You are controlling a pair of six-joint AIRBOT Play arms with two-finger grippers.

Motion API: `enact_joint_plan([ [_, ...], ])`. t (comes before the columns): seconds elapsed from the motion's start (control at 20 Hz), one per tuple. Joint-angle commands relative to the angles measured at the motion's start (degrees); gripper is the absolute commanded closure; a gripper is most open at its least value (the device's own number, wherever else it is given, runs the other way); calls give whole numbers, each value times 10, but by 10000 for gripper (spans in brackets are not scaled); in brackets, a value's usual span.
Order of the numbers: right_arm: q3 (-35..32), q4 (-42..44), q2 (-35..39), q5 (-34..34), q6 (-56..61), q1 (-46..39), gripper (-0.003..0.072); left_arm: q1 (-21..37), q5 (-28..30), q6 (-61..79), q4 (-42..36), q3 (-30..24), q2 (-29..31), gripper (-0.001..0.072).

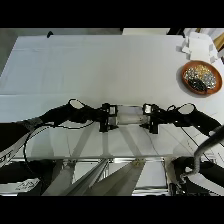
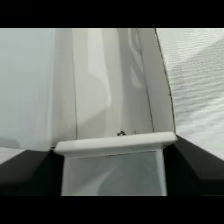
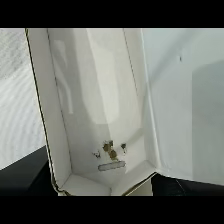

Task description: Fold the box and place the chain.

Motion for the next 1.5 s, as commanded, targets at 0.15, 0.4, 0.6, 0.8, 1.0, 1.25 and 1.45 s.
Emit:
enact_joint_plan([
  [0.15,0,0,0,0,1,0,282,-3,6,1,-1,1,0,635],
  [0.4,0,0,0,0,0,0,282,-3,5,1,-1,0,0,636],
  [0.6,0,0,0,0,1,0,282,-3,5,1,-1,1,0,636],
  [0.8,0,0,0,0,1,0,282,-3,5,1,-1,0,0,636],
  [1.0,0,1,0,0,1,0,282,-3,5,1,-1,0,0,636],
  [1.25,0,1,0,2,1,0,282,-3,5,1,-1,0,0,636],
  [1.45,0,1,0,0,1,0,274,-3,5,1,-1,0,0,636],
])
